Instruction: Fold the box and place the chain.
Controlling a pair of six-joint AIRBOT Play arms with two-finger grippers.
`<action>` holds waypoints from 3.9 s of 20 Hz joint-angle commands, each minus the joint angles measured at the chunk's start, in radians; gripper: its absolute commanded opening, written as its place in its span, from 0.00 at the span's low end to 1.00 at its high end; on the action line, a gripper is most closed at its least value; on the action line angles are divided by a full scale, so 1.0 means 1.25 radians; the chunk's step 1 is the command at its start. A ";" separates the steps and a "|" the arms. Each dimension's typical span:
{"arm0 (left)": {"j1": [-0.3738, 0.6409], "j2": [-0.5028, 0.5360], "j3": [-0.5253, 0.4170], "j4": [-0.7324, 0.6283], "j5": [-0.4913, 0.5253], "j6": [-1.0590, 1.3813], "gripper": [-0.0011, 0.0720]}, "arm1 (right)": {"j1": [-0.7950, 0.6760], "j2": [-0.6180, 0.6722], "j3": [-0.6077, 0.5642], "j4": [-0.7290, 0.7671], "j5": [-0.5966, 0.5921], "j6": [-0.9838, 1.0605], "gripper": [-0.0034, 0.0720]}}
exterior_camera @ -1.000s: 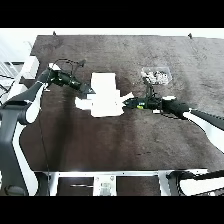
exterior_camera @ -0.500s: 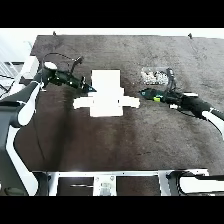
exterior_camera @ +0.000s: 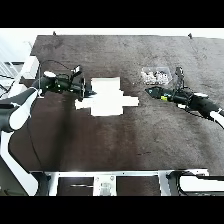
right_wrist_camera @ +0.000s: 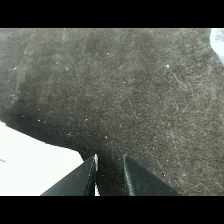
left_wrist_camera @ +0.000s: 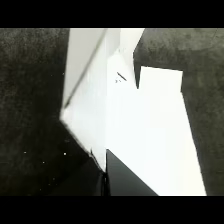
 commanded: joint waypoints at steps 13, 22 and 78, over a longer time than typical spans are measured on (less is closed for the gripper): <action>-0.054 -0.041 -0.008 0.021 0.091 0.089 0.03 | 0.004 0.000 0.000 0.000 0.005 -0.021 0.33; -0.052 -0.046 -0.008 0.019 0.085 0.078 0.04 | 0.004 0.012 0.000 0.003 0.088 -0.234 0.78; -0.052 -0.046 -0.008 0.018 0.084 0.078 0.04 | 0.326 -0.016 0.074 -0.308 -0.184 -0.480 0.92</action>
